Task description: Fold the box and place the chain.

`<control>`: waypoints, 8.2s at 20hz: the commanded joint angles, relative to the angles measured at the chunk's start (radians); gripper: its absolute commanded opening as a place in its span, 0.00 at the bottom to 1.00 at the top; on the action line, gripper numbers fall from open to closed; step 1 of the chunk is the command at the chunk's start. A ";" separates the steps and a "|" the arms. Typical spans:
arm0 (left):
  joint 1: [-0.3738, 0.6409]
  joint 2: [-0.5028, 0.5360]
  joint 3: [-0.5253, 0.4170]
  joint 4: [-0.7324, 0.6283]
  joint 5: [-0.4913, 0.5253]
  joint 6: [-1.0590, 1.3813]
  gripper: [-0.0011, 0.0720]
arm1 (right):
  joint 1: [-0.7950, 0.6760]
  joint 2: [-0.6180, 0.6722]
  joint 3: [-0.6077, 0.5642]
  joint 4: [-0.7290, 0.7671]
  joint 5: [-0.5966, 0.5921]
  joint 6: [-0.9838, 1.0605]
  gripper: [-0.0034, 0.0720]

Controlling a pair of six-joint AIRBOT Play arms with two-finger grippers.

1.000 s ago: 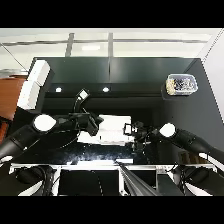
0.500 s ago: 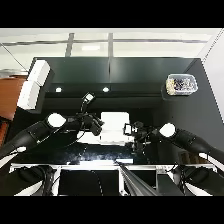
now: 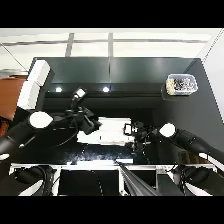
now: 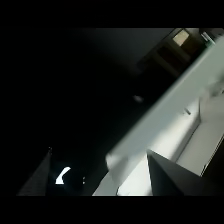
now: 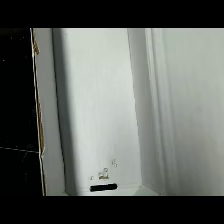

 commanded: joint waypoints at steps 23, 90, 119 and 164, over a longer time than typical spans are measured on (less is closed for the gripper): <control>-0.027 0.082 -0.216 0.066 0.017 0.471 0.96 | 0.000 0.000 0.000 0.000 0.000 0.000 0.47; -0.158 -0.095 -0.136 -0.086 0.032 0.629 0.16 | 0.000 0.000 0.000 0.000 0.000 0.000 0.47; -0.214 -0.132 -0.136 -0.119 0.110 0.628 0.32 | 0.000 0.000 0.000 0.000 0.000 0.000 0.47; 0.322 -0.164 -0.138 0.010 -0.311 -0.572 0.06 | 0.000 0.000 0.000 0.000 -0.001 0.000 0.47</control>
